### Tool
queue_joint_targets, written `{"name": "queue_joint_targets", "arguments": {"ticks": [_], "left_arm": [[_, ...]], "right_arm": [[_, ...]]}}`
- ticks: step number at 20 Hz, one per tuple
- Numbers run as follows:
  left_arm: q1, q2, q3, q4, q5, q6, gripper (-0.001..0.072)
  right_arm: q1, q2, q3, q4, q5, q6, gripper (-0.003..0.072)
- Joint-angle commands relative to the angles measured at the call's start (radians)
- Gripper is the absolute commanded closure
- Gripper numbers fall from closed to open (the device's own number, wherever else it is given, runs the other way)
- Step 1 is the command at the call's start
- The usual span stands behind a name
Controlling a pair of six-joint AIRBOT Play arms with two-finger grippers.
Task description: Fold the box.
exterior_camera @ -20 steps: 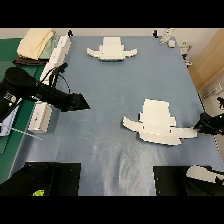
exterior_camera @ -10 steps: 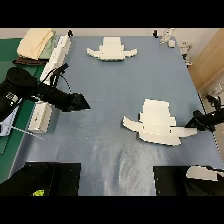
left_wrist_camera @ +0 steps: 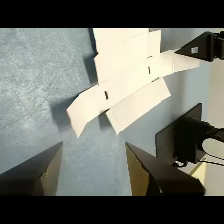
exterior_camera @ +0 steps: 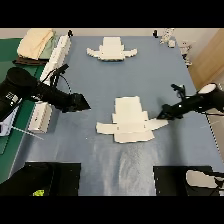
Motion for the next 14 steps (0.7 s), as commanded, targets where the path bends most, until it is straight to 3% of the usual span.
{"name": "queue_joint_targets", "arguments": {"ticks": [1,2,3,4,7,10,13,14], "left_arm": [[0.0,0.0,-0.008,0.001,-0.028,-0.004,0.0117],[0.0,0.0,-0.016,0.001,-0.034,-0.001,0.0117],[0.0,0.0,-0.024,0.001,-0.037,0.005,0.0117],[0.0,0.0,-0.034,0.001,-0.038,0.004,0.0117],[0.0,0.0,-0.052,0.0,-0.043,0.004,0.0117],[0.0,0.0,-0.066,0.0,-0.063,0.003,0.0117],[0.0,0.0,-0.085,0.0,-0.061,0.003,0.0117],[0.0,0.0,-0.09,0.0,-0.055,0.004,0.0117]], "right_arm": [[0.147,0.003,-0.001,0.014,-0.093,0.066,0.0687],[0.159,0.003,-0.001,0.014,-0.09,0.076,0.0673],[0.165,0.003,-0.001,0.012,-0.077,0.095,0.0468],[0.167,0.003,0.0,0.011,-0.058,0.118,0.032],[0.163,0.003,0.0,-0.005,-0.014,0.196,0.0323],[0.163,0.013,-0.001,-0.111,0.054,0.263,0.0345],[0.164,0.036,-0.001,-0.103,0.034,0.267,0.0446],[0.165,0.036,-0.001,-0.059,0.019,0.224,0.0586]]}}
